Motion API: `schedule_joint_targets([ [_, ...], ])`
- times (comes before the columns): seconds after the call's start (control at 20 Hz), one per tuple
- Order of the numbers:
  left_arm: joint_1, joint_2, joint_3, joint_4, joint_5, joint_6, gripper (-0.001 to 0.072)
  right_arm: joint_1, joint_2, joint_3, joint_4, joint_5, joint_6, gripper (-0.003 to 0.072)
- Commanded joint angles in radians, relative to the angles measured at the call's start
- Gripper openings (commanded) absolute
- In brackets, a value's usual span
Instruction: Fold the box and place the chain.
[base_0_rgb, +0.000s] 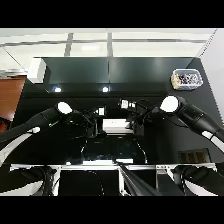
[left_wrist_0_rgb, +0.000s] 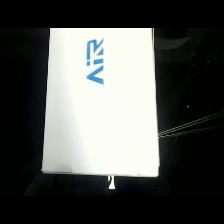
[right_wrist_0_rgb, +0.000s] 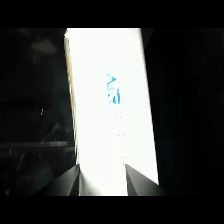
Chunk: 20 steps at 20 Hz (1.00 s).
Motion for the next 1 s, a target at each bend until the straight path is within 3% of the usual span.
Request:
schedule_joint_targets([
  [0.0, 0.0, -0.001, 0.001, 0.0, 0.003, -0.001, 0.035, 0.001, 0.0, -0.002, 0.006, 0.008, 0.0, 0.0352],
  [0.35, 0.0, -0.001, 0.001, -0.001, 0.003, -0.001, 0.035, -0.014, 0.025, -0.027, 0.006, 0.016, 0.085, 0.0351],
  [0.5, 0.0, -0.001, 0.001, -0.001, 0.003, -0.001, 0.035, -0.053, 0.086, -0.024, 0.053, 0.071, 0.383, 0.0351],
  [0.6, 0.0, -0.001, 0.001, -0.001, 0.003, -0.001, 0.035, -0.048, 0.084, -0.043, 0.165, 0.098, 0.589, 0.0336],
  [0.7, 0.0, -0.001, 0.001, -0.001, 0.003, -0.001, 0.035, -0.025, 0.08, -0.092, 0.324, -0.005, 0.613, 0.0019],
  [0.8, 0.0, -0.001, 0.001, -0.001, 0.003, -0.001, 0.035, -0.005, 0.046, -0.109, 0.386, -0.111, 0.628, 0.0017],
  [0.95, 0.0, -0.001, 0.001, -0.001, 0.003, -0.001, 0.035, -0.005, -0.048, -0.109, 0.358, -0.148, 0.655, 0.0016],
])
